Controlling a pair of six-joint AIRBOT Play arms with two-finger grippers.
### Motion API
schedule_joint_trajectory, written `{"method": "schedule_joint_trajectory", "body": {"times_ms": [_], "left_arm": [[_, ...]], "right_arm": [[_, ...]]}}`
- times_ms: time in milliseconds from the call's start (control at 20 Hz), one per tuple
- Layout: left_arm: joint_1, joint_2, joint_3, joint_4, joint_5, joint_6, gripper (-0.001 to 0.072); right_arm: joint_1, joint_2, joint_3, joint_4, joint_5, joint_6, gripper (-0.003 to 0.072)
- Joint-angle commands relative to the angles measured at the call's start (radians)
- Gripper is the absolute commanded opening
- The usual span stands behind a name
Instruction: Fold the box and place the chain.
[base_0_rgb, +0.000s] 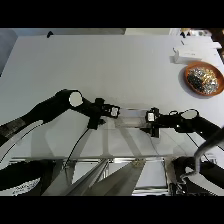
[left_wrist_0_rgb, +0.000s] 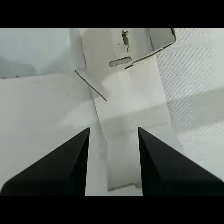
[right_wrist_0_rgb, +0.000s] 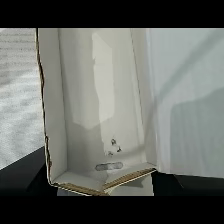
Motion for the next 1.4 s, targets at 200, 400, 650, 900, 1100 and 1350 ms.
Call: {"method": "schedule_joint_trajectory", "body": {"times_ms": [200, 400, 650, 900, 1100, 1350], "left_arm": [[-0.017, -0.047, -0.001, -0.154, 0.018, 0.129, 0.0249], [-0.035, -0.053, -0.001, -0.173, 0.011, 0.124, 0.0208], [-0.041, -0.058, -0.001, -0.236, 0.032, 0.124, 0.0149], [-0.052, -0.058, -0.001, -0.261, 0.069, 0.124, 0.0148], [-0.072, -0.059, -0.001, -0.286, 0.087, 0.124, 0.0148], [-0.103, -0.075, -0.001, -0.311, 0.085, 0.035, 0.0245]], "right_arm": [[0.000, 0.000, 0.000, 0.000, 0.000, 0.000, 0.0459], [0.000, 0.000, 0.000, 0.000, 0.000, 0.000, 0.0459], [0.000, 0.000, 0.000, 0.000, 0.000, 0.000, 0.0459], [0.000, 0.000, 0.000, 0.000, 0.000, 0.000, 0.0459], [0.000, 0.000, 0.000, 0.000, 0.000, 0.000, 0.0459], [0.000, 0.000, 0.000, 0.000, 0.000, 0.000, 0.0459]]}}
